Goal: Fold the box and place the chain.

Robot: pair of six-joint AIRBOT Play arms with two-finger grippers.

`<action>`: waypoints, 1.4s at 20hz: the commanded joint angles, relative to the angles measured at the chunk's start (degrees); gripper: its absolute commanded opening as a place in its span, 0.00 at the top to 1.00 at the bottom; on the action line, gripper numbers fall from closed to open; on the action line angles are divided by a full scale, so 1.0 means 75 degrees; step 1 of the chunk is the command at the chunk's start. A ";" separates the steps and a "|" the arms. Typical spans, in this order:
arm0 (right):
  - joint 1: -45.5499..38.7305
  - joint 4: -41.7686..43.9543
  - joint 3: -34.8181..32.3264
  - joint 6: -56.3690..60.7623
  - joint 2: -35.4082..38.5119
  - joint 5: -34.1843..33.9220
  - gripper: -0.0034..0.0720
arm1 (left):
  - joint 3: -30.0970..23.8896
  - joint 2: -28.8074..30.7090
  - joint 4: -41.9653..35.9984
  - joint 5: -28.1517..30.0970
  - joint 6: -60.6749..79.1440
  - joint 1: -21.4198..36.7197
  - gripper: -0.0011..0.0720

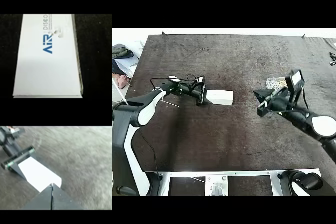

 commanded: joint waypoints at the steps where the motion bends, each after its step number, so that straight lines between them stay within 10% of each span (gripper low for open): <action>1: 0.0006 0.0047 -0.0635 0.0015 0.0493 -0.0519 0.97 | 0.0268 0.0248 -0.0799 0.0119 -0.0166 0.0169 0.97; 12: 0.0006 0.0047 -0.0638 0.0271 0.0490 -0.0667 0.97 | 0.0699 0.2486 -0.0341 0.3826 -0.4701 0.3086 0.97; 18: 0.0006 0.0044 -0.0638 0.0268 0.0487 -0.0726 0.97 | 0.0662 0.2186 0.3896 0.4258 -0.9320 0.4546 0.97; 28: 0.0009 0.0047 -0.0638 0.0393 0.0487 -0.1017 0.97 | 0.1192 0.0743 0.3943 0.4829 -0.8848 0.4878 0.97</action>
